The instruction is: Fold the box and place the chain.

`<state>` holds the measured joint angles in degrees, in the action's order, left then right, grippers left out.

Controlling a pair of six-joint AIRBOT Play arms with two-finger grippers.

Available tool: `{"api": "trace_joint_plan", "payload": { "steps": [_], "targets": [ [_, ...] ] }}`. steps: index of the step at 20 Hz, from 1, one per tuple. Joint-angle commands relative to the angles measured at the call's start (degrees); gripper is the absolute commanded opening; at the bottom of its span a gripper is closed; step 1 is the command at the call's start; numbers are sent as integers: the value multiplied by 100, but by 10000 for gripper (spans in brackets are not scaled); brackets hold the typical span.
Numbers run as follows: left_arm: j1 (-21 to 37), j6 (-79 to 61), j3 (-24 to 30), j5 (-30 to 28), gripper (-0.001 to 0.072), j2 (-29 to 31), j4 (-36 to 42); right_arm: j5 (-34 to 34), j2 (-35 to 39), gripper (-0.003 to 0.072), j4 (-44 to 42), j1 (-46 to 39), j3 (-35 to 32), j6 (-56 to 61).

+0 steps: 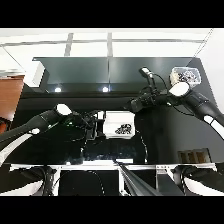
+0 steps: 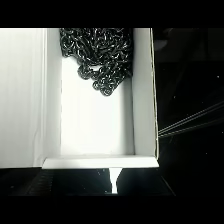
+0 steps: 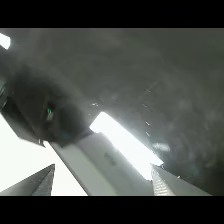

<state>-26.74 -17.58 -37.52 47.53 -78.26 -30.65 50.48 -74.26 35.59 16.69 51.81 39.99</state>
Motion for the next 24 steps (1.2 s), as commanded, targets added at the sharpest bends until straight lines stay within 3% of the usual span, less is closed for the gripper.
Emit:
{"api": "trace_joint_plan", "payload": {
  "steps": [1,6,19,20,22,23,24],
  "targets": [
    [7,2,-7,-107,402,-2,-13,780,-59,670,435,153,212,-1705],
    [0,2,-7,-103,402,-2,-15,2149,-48,670,955,256,240,-1904],
    [0,2,-4,-98,402,-2,-15,1832,-50,656,1377,667,221,-1902],
    [0,2,-4,-96,402,-2,-15,1882,-48,489,1377,664,221,-1902],
    [0,2,-4,-98,402,-2,-15,2004,-48,434,1399,664,221,-1904],
    [0,2,-4,-98,402,-2,-15,2048,-48,319,1401,664,221,-1904],
    [0,2,-4,-98,402,-2,-15,2046,-48,303,1401,664,221,-1904]
  ]
}}
